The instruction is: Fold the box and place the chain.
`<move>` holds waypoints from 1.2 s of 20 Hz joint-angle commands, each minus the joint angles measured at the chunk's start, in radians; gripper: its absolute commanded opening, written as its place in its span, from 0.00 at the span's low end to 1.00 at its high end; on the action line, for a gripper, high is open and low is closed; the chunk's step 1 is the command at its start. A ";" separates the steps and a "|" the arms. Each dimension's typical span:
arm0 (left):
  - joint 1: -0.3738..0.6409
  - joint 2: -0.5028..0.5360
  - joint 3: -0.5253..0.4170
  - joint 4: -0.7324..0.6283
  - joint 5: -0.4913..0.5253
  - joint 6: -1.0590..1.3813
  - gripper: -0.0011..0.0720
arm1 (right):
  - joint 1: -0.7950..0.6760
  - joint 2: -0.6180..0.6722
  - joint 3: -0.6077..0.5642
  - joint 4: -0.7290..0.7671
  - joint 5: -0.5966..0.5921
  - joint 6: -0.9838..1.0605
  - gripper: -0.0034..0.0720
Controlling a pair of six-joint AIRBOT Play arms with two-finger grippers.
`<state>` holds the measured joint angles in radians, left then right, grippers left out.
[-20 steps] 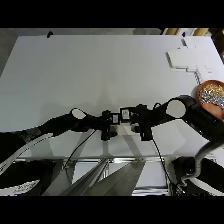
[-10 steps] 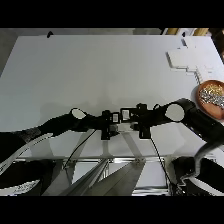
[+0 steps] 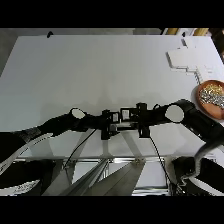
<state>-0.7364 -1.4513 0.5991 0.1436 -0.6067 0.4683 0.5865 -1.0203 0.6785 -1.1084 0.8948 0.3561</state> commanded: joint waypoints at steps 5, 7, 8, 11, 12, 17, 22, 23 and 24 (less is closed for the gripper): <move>-0.001 0.001 0.000 0.003 -0.004 0.002 0.47 | 0.000 0.000 -0.022 0.010 0.074 0.001 0.31; 0.000 0.001 0.000 0.003 -0.004 0.002 0.47 | 0.000 0.000 -0.022 0.015 0.093 0.001 0.35; -0.001 0.001 0.000 0.003 -0.004 0.002 0.47 | 0.000 0.001 -0.022 0.020 0.093 0.001 0.43; -0.001 0.001 0.000 0.003 -0.004 0.002 0.47 | 0.000 0.018 -0.022 0.068 0.088 0.001 0.44; 0.000 0.001 0.000 0.003 -0.004 0.002 0.47 | 0.000 0.034 -0.022 0.075 0.084 0.001 0.44; 0.000 0.001 0.000 0.003 -0.003 0.002 0.47 | -0.001 0.075 -0.022 0.097 0.052 0.002 0.38; -0.001 0.001 0.000 0.003 -0.003 0.002 0.47 | -0.001 0.043 -0.023 0.098 0.024 0.002 0.08; -0.001 0.001 0.000 0.003 -0.004 0.002 0.47 | -0.001 0.030 -0.023 0.098 0.026 0.002 0.07; -0.001 0.001 0.000 0.003 -0.004 0.002 0.47 | -0.001 0.017 -0.023 0.098 0.029 0.002 0.07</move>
<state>-0.7372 -1.4513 0.5991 0.1459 -0.6106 0.4706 0.5858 -0.9783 0.6563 -1.0138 0.9283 0.3573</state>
